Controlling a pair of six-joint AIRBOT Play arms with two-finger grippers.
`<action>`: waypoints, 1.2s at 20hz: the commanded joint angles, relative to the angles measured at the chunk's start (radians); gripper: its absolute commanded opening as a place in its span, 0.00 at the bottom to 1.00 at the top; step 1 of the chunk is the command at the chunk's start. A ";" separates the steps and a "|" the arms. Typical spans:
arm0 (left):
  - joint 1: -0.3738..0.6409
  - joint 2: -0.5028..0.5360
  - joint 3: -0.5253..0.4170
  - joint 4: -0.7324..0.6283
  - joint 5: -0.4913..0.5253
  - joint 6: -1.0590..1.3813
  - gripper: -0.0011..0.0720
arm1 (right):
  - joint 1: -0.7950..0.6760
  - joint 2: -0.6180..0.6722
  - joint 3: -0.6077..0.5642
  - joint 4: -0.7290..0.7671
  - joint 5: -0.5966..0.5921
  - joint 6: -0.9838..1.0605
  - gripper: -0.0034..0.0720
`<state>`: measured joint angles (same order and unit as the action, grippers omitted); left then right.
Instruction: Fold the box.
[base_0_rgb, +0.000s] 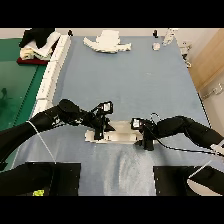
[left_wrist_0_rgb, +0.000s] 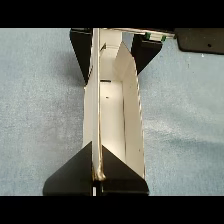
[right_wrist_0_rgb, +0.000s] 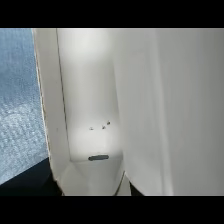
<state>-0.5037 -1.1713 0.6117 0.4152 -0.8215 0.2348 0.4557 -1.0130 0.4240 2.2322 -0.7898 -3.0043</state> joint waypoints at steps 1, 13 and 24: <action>0.000 0.001 0.001 0.000 0.000 0.000 0.03 | 0.000 -0.001 0.001 -0.003 -0.005 0.000 0.66; -0.002 0.001 0.001 -0.026 0.001 0.003 0.03 | 0.000 -0.001 0.001 -0.003 -0.005 0.000 0.66; -0.002 -0.001 0.001 -0.026 -0.003 0.001 0.07 | 0.000 -0.001 0.001 -0.014 -0.004 0.000 0.66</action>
<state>-0.5049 -1.1721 0.6117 0.3904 -0.8223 0.2371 0.4557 -1.0134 0.4244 2.2215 -0.7952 -3.0043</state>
